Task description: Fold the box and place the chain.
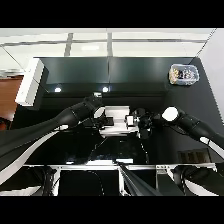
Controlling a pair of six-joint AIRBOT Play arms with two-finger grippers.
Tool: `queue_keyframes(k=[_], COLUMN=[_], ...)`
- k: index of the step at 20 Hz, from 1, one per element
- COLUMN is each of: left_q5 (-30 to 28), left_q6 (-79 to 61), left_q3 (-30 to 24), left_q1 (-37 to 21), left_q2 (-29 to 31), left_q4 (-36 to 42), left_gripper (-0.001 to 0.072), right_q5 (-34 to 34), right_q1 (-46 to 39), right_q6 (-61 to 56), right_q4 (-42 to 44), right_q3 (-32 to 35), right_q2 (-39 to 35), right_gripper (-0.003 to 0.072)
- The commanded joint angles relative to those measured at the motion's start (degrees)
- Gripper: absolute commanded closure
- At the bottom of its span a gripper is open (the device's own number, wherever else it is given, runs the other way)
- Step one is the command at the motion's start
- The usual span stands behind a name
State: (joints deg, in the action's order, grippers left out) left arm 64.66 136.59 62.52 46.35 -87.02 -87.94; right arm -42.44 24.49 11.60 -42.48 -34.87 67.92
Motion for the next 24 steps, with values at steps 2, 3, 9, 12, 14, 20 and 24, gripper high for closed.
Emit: queue_keyframes(k=[2, 3, 9, 12, 14, 20, 24], left_q5=[0.1, 0.1, 0.1, 0.1, 0.1, -0.1, -0.1], left_q6=[-0.1, -0.1, -0.1, -0.1, -0.1, -0.1, -0.1], left_q3=[0.0, 0.0, 0.0, 0.0, 0.0, 0.0, 0.0], left_q1=[0.0, 0.0, 0.0, 0.0, 0.0, 0.0, 0.0], left_q2=[0.0, 0.0, 0.0, 0.0, 0.0, 0.0, 0.0], left_q4=[0.0, 0.0, 0.0, 0.1, 0.1, 0.1, 0.1], left_gripper=[0.0684, 0.0684, 0.0683, 0.0683, 0.0684, 0.0684, 0.0683], right_q5=[-1.0, -1.3, -1.2, 0.4, 0.5, 0.0, -0.9], right_q1=[-0.1, -0.1, 0.3, 2.2, 2.3, 1.7, 1.7], right_q6=[-0.7, -0.9, -1.5, -1.5, -1.9, -11.5, -13.0], right_q4=[-1.1, -1.1, 10.3, 16.5, 16.2, 11.3, 11.3], right_q3=[0.0, 0.0, 0.0, 0.0, 0.0, 0.0, 0.0], right_q2=[-0.5, -0.6, 1.2, 4.0, 4.3, 4.3, 4.2], right_gripper=[0.0234, 0.0381, 0.0485, 0.0484, 0.0485, 0.0314, 0.0206])
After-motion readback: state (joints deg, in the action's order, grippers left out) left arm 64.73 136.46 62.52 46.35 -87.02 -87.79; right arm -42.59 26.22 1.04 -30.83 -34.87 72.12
